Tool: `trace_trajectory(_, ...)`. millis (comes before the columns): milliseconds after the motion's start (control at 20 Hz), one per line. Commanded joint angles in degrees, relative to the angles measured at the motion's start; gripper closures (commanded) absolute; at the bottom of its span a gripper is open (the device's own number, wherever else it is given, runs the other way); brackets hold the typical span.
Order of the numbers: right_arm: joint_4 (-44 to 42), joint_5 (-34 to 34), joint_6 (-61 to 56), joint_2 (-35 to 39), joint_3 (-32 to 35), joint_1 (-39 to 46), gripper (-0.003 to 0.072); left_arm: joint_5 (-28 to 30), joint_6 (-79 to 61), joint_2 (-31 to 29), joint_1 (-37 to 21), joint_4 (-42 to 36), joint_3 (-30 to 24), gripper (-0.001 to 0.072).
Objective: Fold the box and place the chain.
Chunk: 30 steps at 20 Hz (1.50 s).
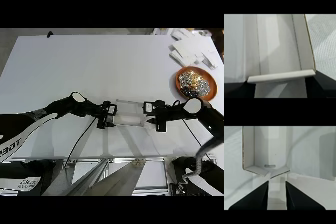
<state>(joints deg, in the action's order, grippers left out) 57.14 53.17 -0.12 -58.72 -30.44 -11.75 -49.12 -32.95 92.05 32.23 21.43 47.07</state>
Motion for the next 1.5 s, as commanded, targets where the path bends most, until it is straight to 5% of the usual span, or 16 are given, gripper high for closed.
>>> trace_trajectory(0, -0.6, -1.4, 0.2, -0.6, 2.5, 0.0, 0.0471, 0.0, 0.0, 0.0, 0.0, 0.0, 0.0, 0.0638)
trace_trajectory(1200, -21.3, -5.0, 8.2, -4.7, 4.1, -0.7, 0.0518, 0.0, 0.0, 0.0, 0.0, 0.0, 0.0, 0.0638)
trace_trajectory(1300, -22.5, -6.6, 8.2, -5.2, 4.1, -2.2, 0.044, 0.0, 0.0, 0.0, 0.0, 0.0, 0.0, 0.0638)
trace_trajectory(1400, -21.6, -8.2, 8.0, -5.2, 4.1, -2.5, 0.0209, 0.0, 0.0, 0.0, 0.0, 0.0, 0.0, 0.0638)
trace_trajectory(1450, -20.9, -8.7, 7.2, -5.2, 4.1, -2.5, 0.0205, 0.0, 0.0, 0.0, 0.0, 0.0, 0.0, 0.0638)
